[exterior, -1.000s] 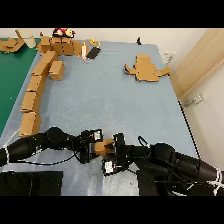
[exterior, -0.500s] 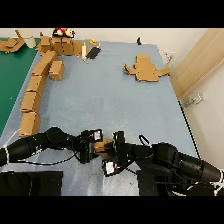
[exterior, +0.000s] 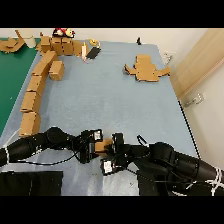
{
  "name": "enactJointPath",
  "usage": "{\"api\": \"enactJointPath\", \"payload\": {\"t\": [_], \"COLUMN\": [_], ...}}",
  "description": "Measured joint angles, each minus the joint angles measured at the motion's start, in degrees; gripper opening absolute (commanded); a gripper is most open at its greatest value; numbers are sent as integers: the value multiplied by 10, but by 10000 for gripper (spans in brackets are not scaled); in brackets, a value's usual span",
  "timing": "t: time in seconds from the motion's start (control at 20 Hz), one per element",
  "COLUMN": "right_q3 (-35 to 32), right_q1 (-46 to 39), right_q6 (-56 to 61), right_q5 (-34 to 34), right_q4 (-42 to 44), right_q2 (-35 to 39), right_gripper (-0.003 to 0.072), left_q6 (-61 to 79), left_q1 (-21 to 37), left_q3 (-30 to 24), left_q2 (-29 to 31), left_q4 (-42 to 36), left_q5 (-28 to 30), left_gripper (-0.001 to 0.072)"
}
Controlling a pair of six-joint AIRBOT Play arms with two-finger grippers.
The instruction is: Fold the box.
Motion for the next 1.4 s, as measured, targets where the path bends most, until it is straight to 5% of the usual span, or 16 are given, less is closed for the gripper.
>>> {"api": "enactJointPath", "payload": {"t": [0.35,0.45,0.75,0.85,0.9,0.95,1.2,1.4], "right_q3": [0,0,2,4,5,5,-23,-67], "right_q1": [10,12,12,12,12,12,12,13], "right_q6": [0,0,46,126,186,261,637,758], "right_q5": [-30,-34,-40,-61,-75,-92,-178,-127], "right_q4": [25,26,18,16,16,15,35,160], "right_q2": [-2,0,43,74,89,103,136,131], "right_gripper": [166,238,228,207,37,6,4,4], "left_q6": [1,1,0,0,0,0,0,0], "left_q1": [0,0,0,0,0,0,0,0], "left_q3": [0,0,0,0,0,0,0,0], "left_q2": [0,0,0,0,0,0,0,0], "left_q4": [0,0,0,0,0,0,0,0], "left_q5": [0,0,0,0,0,0,0,0], "left_gripper": [465,465,465,465,465,465,465,465]}}
